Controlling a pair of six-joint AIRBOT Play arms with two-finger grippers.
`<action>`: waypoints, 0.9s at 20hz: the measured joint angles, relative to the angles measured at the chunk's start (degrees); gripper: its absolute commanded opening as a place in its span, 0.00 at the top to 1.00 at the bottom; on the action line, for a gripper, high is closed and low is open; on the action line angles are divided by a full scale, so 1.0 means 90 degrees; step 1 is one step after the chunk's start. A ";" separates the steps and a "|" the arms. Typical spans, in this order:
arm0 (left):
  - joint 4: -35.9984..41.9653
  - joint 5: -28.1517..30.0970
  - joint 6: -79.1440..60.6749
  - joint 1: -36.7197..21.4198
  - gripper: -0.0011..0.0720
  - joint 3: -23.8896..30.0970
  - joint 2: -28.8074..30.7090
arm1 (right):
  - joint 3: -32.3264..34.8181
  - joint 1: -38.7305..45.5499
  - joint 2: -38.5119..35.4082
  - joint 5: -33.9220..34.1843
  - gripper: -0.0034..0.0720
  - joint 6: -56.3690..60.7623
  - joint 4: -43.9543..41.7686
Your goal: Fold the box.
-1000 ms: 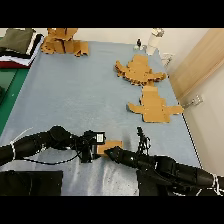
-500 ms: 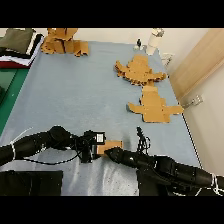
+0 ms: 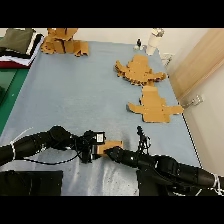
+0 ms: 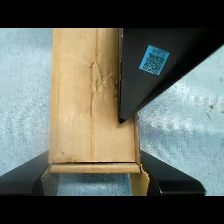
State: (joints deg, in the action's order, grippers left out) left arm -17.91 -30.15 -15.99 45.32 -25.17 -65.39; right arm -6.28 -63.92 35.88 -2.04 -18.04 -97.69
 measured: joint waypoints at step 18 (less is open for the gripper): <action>-0.0012 0.0010 -0.0002 0.0000 0.35 0.0000 0.0000 | -0.2356 0.1763 -0.0597 0.7968 0.95 -0.1311 0.2611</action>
State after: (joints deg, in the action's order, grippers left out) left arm -18.02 -30.06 -16.01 45.32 -25.17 -65.39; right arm -27.49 -48.05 30.50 69.67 -29.85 -74.19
